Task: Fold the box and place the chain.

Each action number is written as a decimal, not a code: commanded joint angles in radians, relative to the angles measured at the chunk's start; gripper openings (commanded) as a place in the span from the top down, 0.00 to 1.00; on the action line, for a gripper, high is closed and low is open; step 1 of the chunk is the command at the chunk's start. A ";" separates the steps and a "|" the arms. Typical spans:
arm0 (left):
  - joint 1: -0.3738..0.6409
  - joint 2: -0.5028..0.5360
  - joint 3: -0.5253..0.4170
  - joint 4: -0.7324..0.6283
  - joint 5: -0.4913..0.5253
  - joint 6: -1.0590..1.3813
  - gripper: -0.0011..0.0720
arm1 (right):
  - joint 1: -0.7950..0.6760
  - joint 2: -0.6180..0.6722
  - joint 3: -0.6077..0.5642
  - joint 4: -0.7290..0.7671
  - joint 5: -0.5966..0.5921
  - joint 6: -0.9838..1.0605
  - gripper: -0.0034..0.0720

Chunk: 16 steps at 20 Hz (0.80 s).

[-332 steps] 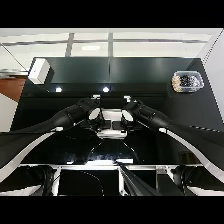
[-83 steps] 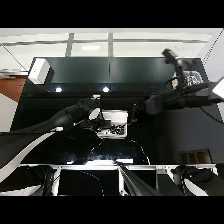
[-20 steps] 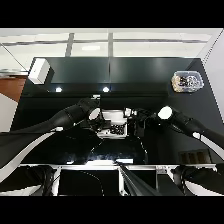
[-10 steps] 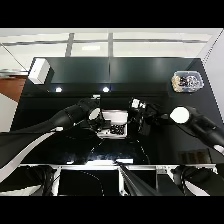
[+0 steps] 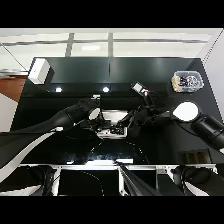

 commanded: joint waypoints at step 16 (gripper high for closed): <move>0.000 0.000 0.000 0.000 0.027 -0.090 0.95 | -0.354 0.072 0.082 -0.063 0.225 0.123 0.30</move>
